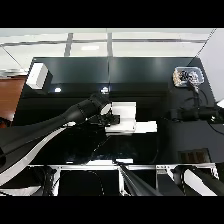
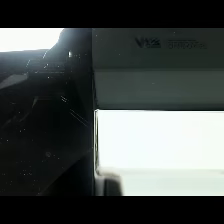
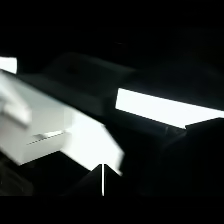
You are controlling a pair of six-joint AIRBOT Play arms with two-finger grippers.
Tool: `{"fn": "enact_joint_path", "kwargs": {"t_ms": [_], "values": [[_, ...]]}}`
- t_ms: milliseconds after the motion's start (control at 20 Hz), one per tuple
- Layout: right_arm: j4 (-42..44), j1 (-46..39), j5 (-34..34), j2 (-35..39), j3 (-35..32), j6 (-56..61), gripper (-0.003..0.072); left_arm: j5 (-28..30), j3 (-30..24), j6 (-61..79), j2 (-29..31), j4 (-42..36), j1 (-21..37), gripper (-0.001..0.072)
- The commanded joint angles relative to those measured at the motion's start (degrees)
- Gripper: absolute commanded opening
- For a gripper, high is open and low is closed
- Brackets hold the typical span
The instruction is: Fold the box and place the chain.
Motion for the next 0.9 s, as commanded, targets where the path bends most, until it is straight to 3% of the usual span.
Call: {"fn": "enact_joint_path", "kwargs": {"t_ms": [0, 250, 500, 700, 800, 850], "values": [[-2.03, -7.82, -5.51, -1.14, -5.62, 12.76, 0.0015, -0.04, 0.04, 0.02, -0.02, 0.02, 0.00, 0.0025], [1.70, 3.48, -7.67, -10.75, -8.41, 6.78, 0.0014, -0.09, 0.04, 0.02, -0.02, 0.02, 0.00, 0.0025], [16.50, 14.91, -9.51, -15.32, -6.71, -1.05, 0.0015, -0.13, 0.04, 0.02, -0.02, 0.02, 0.00, 0.0025], [14.99, 16.63, -6.80, -15.30, -2.03, -2.71, 0.0032, -0.20, 0.04, 0.02, -0.02, 0.02, 0.00, 0.0024], [14.67, 16.63, -4.50, -15.30, -0.04, -2.73, 0.0566, -0.20, 0.04, 0.02, -0.02, 0.02, 0.00, 0.0024], [14.73, 16.65, -2.99, -15.30, 0.85, -3.17, 0.0612, -0.20, 0.04, 0.02, -0.02, 0.02, 0.00, 0.0025]]}}
